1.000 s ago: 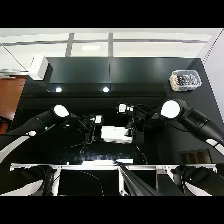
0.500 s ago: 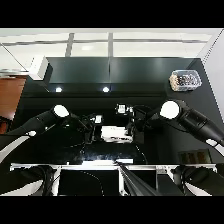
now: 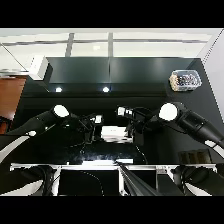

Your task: Fold the box and place the chain.

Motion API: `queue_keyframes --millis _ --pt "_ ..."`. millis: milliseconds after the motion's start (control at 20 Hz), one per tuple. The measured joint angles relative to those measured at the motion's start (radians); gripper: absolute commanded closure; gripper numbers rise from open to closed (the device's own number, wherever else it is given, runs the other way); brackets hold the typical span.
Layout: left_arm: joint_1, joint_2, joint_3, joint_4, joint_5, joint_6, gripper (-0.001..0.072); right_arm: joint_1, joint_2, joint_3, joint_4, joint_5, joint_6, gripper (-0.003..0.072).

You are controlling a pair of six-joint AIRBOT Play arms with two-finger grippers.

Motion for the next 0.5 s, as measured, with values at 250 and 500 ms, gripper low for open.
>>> queue_keyframes --millis 250,500 --pt "0.0 0.0 0.0 0.001 0.0 0.0 0.0287 0.024 -0.001 -0.024 -0.001 -0.019 0.0 0.0414" --pt "0.0 0.0 0.0 0.001 0.0 0.0 0.0287 0.039 0.004 -0.027 -0.005 -0.036 0.043 0.0414"
